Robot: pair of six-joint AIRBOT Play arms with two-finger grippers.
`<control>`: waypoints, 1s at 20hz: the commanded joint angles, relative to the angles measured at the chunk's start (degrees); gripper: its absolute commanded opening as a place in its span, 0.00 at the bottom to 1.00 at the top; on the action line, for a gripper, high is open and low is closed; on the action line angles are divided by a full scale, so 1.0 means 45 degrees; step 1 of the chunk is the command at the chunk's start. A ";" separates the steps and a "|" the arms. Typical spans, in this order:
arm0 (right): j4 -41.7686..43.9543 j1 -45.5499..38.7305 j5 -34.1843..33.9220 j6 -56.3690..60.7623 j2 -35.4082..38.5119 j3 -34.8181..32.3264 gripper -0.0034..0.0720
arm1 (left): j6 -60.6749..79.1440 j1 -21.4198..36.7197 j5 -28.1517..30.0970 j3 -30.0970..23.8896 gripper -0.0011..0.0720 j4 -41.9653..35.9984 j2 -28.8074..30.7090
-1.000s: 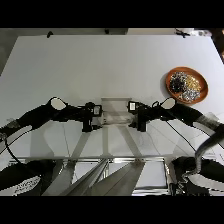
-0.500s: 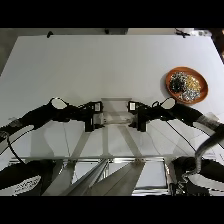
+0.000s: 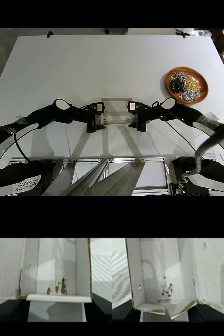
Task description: Fold the box and place the chain.
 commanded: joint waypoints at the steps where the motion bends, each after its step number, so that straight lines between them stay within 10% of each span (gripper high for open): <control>1: 0.0000 0.0000 0.0005 0.0005 0.0015 -0.0005 0.74 | 0.0000 -0.0010 0.0044 -0.0005 0.85 -0.0010 -0.0087; 3: 0.0000 0.0000 0.0005 0.0005 0.0015 -0.0005 0.74 | 0.0000 -0.0010 0.0039 -0.0005 0.55 -0.0010 -0.0087; 20: 0.0000 0.0000 0.0010 0.0005 0.0015 -0.0005 0.74 | 0.0000 -0.0010 -0.0063 -0.0005 0.54 -0.0005 -0.0078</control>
